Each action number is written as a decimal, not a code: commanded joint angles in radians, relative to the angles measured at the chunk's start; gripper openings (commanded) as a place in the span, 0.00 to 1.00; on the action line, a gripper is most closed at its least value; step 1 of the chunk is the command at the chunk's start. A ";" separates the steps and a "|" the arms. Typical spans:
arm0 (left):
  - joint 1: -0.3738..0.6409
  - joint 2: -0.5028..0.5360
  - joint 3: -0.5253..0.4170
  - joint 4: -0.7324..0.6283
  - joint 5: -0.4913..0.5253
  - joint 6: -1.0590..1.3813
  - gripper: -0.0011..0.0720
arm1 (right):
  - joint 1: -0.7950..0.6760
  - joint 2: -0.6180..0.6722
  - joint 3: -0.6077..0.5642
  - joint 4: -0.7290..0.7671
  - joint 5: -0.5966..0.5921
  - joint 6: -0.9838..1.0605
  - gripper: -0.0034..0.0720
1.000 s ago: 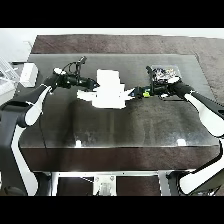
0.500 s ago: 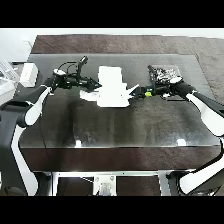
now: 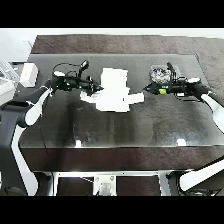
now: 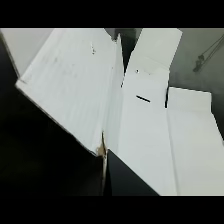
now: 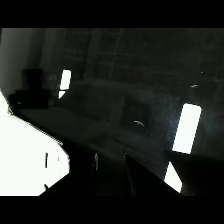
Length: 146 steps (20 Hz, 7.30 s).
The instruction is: Fold the box and place the chain.
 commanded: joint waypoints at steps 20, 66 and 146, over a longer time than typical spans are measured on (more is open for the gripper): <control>0.064 0.000 -0.160 -0.109 -0.041 0.532 0.03 | -0.003 0.003 0.000 0.205 0.048 -0.156 0.34; 0.064 0.000 -0.175 -0.090 -0.025 0.551 0.04 | 0.431 0.384 -0.364 -0.185 -0.194 -0.662 0.89; 0.065 0.000 -0.175 -0.091 -0.025 0.550 0.04 | 0.332 -0.094 0.096 0.013 0.071 -1.171 0.93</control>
